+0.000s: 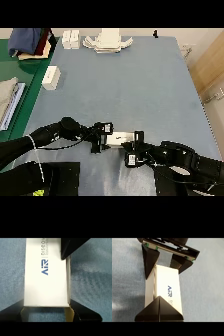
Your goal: Fold the box.
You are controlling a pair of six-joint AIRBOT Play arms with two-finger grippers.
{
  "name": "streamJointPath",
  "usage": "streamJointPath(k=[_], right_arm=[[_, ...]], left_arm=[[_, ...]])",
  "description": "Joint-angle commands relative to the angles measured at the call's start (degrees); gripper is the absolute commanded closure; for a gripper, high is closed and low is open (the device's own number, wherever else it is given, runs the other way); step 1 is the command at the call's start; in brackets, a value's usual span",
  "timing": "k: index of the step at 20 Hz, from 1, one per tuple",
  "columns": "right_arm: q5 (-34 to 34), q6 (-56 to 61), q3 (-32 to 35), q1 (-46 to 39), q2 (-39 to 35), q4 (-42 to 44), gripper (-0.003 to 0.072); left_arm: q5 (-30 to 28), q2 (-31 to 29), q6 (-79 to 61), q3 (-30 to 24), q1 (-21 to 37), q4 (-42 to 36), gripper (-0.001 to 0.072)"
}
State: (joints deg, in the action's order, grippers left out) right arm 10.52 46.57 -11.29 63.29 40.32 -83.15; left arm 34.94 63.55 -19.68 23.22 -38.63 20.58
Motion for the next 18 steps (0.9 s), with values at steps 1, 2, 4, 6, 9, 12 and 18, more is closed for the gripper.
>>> streamJointPath(k=[1,2,4,6,9,12,18], right_arm=[[1.0,0.0,0.5,0.1,0.1,0.5,0.0683],[1.0,0.0,0.5,0.1,0.1,0.5,0.0683],[1.0,0.0,0.5,0.1,0.1,0.5,0.0683],[1.0,0.0,0.5,0.1,0.5,0.5,0.0682],[-0.8,-0.1,0.5,0.1,0.6,0.4,0.0683],[-2.4,-0.1,0.0,0.1,-1.7,0.4,0.0683],[-0.9,-0.1,-0.3,0.0,-11.2,-0.5,0.0683]], left_arm=[[0.0,0.0,0.0,0.1,0.0,0.0,0.0288],[0.0,0.0,0.0,0.1,0.0,0.0,0.0288],[0.0,0.0,0.0,0.1,0.0,0.0,0.0288],[0.0,0.0,0.0,0.1,0.0,0.0,0.0288],[0.0,0.0,0.0,0.1,0.0,0.0,0.0288],[0.0,0.0,0.0,0.1,0.0,0.0,0.0288],[0.0,0.0,0.0,0.1,0.0,0.0,0.0288]])
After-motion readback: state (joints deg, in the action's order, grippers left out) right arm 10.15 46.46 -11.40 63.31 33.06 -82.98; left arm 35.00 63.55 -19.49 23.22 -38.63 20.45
